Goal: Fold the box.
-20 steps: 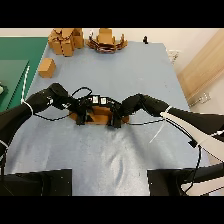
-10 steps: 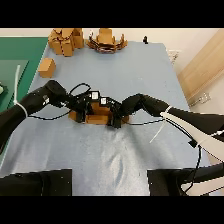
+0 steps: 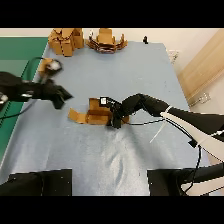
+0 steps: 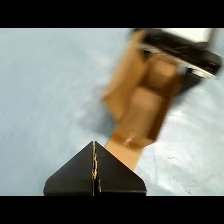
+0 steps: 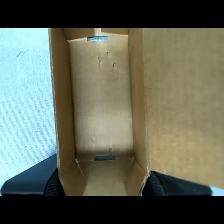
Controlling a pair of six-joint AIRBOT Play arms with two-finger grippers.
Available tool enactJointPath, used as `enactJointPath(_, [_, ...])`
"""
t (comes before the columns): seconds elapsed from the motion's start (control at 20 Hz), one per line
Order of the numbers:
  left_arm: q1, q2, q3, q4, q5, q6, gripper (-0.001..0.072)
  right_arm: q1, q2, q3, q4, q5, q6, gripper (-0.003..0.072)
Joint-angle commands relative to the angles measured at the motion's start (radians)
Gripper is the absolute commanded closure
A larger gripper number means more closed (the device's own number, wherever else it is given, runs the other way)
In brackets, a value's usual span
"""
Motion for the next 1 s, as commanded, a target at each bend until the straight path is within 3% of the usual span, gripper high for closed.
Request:
enactJointPath(0.0, [0.259, -0.028, -0.026, 0.132, 0.064, -0.551, 0.07, 0.001, -0.001, 0.0, 0.0, -0.003, 0.002, 0.0612])
enactJointPath(0.05, [0.297, -0.068, -0.026, 0.204, 0.016, -0.669, 0.07, 0.001, -0.001, 0.0, 0.0, -0.004, 0.002, 0.0612])
enactJointPath(0.15, [0.299, -0.149, -0.039, 0.179, -0.069, -0.694, 0.07, 0.001, 0.0, 0.0, 0.001, -0.004, 0.002, 0.0612])
enactJointPath(0.25, [0.224, -0.204, -0.053, 0.111, -0.071, -0.638, 0.07, 0.001, 0.0, 0.0, 0.001, -0.005, 0.002, 0.0612])
enactJointPath(0.5, [-0.026, -0.325, -0.053, 0.103, -0.014, -0.646, 0.07, 0.001, 0.0, 0.0, 0.001, -0.004, 0.002, 0.0612])
enactJointPath(0.75, [-0.117, -0.359, -0.049, 0.028, -0.008, -0.638, 0.0699, 0.001, 0.0, 0.0, 0.001, -0.004, 0.002, 0.0612])
enactJointPath(0.95, [-0.115, -0.359, 0.002, -0.151, -0.223, -0.437, 0.0693, 0.001, 0.0, 0.0, 0.001, -0.003, 0.002, 0.0612])
